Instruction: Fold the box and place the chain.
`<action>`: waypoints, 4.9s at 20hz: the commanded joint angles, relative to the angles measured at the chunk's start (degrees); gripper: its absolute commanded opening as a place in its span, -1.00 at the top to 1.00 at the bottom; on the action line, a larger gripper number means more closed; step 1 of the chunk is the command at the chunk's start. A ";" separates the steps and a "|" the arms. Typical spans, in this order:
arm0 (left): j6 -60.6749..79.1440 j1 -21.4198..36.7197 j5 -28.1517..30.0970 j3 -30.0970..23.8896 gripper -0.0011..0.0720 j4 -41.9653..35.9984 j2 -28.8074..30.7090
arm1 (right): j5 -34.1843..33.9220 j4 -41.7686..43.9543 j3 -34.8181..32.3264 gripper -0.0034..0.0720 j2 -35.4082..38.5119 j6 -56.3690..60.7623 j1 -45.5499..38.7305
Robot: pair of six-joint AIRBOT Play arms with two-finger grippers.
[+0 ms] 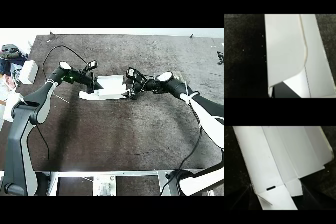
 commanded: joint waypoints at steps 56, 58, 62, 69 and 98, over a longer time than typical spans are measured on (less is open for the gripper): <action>0.02 0.00 -0.07 0.00 0.94 0.04 -0.02 | 22.75 -2.29 22.60 -0.67 -21.81 1.73 -0.81; 0.02 0.00 -0.07 0.00 0.94 0.04 -0.02 | 22.71 -2.34 22.64 -0.67 -22.23 1.73 -0.81; 0.02 0.00 -0.09 0.00 0.94 0.04 -0.02 | 22.67 -2.27 22.73 -0.67 -22.88 1.70 -0.81; 0.02 0.00 -0.07 0.00 0.94 0.04 -0.02 | 22.67 -3.13 23.54 -0.28 -23.06 1.29 -0.81; -1.60 0.55 -1.68 0.00 -0.08 -1.57 0.35 | 22.64 -3.17 23.54 -0.28 -23.06 1.29 -0.79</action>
